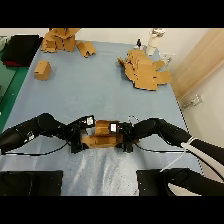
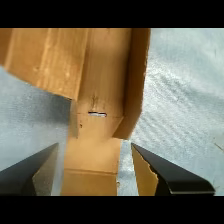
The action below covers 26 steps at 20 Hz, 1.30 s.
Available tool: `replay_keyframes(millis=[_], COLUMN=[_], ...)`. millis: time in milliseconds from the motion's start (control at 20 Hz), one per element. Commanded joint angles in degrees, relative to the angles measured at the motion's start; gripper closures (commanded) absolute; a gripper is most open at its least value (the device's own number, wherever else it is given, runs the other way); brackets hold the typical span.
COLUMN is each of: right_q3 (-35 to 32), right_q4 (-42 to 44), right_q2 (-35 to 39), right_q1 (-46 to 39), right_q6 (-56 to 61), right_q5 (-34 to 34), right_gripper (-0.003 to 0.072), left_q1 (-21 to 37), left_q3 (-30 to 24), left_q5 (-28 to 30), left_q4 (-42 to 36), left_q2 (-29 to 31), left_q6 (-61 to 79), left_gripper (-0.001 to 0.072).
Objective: Fold the box.
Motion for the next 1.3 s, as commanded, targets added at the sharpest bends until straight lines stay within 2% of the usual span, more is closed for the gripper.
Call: replay_keyframes(millis=[0, 300, 350, 500, 600, 900, 950, 1000, 1250], right_q3=[0.0, 0.0, 0.0, 0.0, 0.0, 0.0, 0.0, 0.0, 0.0], right_q4=[0.0, 0.0, 0.0, 0.0, 0.0, 0.0, 0.0, 0.0, 0.0], right_q2=[0.0, 0.0, 0.0, 0.0, 0.0, 0.0, 0.0, 0.0, 0.0], right_q1=[0.0, 0.0, 0.0, 0.0, 0.0, 0.0, 0.0, 0.0, 0.0], right_q6=[0.0, 0.0, 0.0, 0.0, 0.0, 0.0, 0.0, 0.0, 0.0], right_q5=[0.0, 0.0, 0.0, 0.0, 0.0, 0.0, 0.0, 0.0, 0.0], right_gripper=[0.0196, 0.0196, 0.0196, 0.0196, 0.0196, 0.0196, 0.0196, 0.0196, 0.0196], left_q1=[-1.3, -2.4, -2.4, -2.4, -2.4, -2.4, -2.4, -2.4, -3.2], left_q3=[0.0, 0.0, 0.0, 0.0, 0.0, -0.1, -0.1, -0.1, -0.5], left_q5=[2.3, 2.9, 2.8, 3.0, 2.8, 2.8, 2.8, 2.6, 3.0], left_q4=[-0.5, -5.1, -5.2, -5.2, -5.2, -8.0, -9.0, -10.1, -18.0], left_q2=[-1.3, -2.0, -2.0, -2.0, -2.0, -2.0, -2.0, -2.0, -2.2], left_q6=[2.3, 6.1, 6.3, 6.5, 7.0, 8.5, 9.0, 10.3, 17.4], left_gripper=[0.001, 0.0019, 0.0116, 0.0131, 0.0473, 0.0488, 0.0522, 0.0671, 0.0667])
